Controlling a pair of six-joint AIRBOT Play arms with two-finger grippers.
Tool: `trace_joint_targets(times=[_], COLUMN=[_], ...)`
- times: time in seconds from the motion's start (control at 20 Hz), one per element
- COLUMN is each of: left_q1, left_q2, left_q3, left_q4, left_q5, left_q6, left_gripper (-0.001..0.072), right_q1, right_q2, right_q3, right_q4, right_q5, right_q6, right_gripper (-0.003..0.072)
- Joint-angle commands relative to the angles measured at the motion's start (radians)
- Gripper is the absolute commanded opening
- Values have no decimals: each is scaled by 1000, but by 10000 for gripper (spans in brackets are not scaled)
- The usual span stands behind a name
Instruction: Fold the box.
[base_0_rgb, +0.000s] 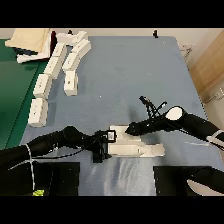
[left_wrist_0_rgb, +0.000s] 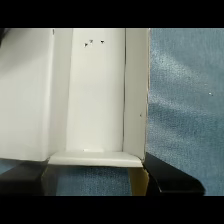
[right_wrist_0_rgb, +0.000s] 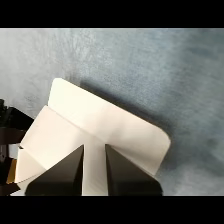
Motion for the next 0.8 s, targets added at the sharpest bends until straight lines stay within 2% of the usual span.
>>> trace_joint_targets(times=[0.0, 0.2, 0.3, 0.45, 0.55, 0.6, 0.65, 0.75], left_q1=[1, 1, 1, 1, 1, 1, 1, 1], left_q2=[1, 1, 1, 1, 1, 1, 1, 1], left_q3=[0, 0, 0, 0, 0, 0, 0, 0], left_q4=[0, 0, 0, 0, 0, 0, 0, 0], left_q5=[1, 0, 1, 1, 1, 1, 0, 0], left_q6=[0, 0, 0, 0, 0, 0, 0, 0], left_gripper=[441, 441, 441, 441, 441, 441, 441, 441], right_q1=[1, 1, 1, 1, 1, 1, 1, 1], right_q2=[51, 235, 334, 451, 512, 541, 571, 607], right_q3=[2, 2, 1, 1, 0, -3, -14, -49], right_q4=[5, -6, -70, -249, -321, -339, -367, -407], right_q5=[3, 69, 161, 383, 481, 498, 498, 497], right_q6=[0, -40, -65, -132, -131, -132, -138, -233], right_gripper=[195, 195, 196, 200, 303, 309, 432, 534])
